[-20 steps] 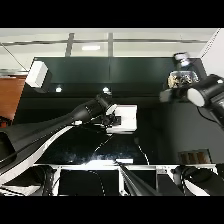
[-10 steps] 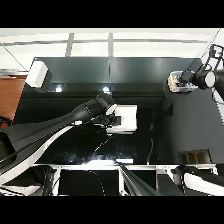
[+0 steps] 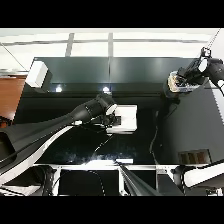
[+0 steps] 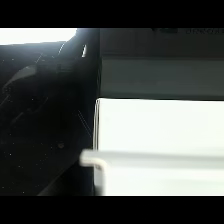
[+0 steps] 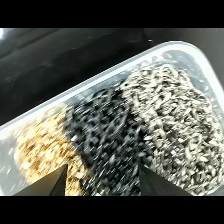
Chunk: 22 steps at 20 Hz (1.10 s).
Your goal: Fold the box and place the chain.
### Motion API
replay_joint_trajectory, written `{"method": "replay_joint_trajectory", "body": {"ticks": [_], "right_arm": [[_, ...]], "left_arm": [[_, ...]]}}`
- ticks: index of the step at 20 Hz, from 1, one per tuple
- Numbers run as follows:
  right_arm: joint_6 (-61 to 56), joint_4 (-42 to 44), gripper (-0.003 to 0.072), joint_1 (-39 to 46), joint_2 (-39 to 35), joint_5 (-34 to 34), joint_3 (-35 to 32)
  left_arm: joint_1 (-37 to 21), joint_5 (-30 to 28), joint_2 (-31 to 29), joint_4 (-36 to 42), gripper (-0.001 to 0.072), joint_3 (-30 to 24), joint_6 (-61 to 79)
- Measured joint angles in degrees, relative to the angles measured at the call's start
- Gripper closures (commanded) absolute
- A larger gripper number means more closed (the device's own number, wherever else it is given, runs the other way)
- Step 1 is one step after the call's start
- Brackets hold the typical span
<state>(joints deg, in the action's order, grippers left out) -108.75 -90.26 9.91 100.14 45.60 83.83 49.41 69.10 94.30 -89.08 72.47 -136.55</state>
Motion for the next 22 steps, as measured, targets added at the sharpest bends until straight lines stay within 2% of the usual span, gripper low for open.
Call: {"method": "replay_joint_trajectory", "body": {"ticks": [4,5,6,7,8,9,10,16,22], "right_arm": [[-2.3,2.4,0.0197,1.6,2.3,-0.7,0.9],[-2.5,3.3,0.0283,1.9,2.8,-1.1,1.0],[-2.8,4.4,0.0465,2.0,3.3,-1.4,1.1],[-3.4,6.0,0.0584,2.2,3.7,-1.5,1.1],[-3.4,6.3,0.0633,2.2,3.9,-1.5,1.3],[-3.3,6.5,0.0635,2.3,4.1,-1.3,1.6],[-3.1,7.0,0.0680,2.4,4.3,-0.7,2.3],[4.4,7.4,0.0677,3.1,1.8,8.2,9.4],[11.7,7.6,0.0677,3.3,-7.9,11.4,13.2]], "left_arm": [[0.0,0.0,0.0,0.0,0.0681,0.0,0.0],[0.0,0.0,0.0,0.0,0.0681,0.0,0.0],[0.0,0.0,0.0,0.0,0.0681,0.0,0.0],[0.0,0.0,0.0,0.0,0.0681,0.0,0.0],[0.0,0.0,0.0,0.0,0.0681,0.0,0.0],[0.0,0.0,0.0,0.0,0.0681,0.0,0.0],[0.0,0.1,0.0,0.0,0.0681,0.0,0.0],[0.0,0.1,0.0,0.0,0.0681,0.0,0.0],[0.0,0.1,0.0,0.0,0.0681,0.0,0.0]]}}
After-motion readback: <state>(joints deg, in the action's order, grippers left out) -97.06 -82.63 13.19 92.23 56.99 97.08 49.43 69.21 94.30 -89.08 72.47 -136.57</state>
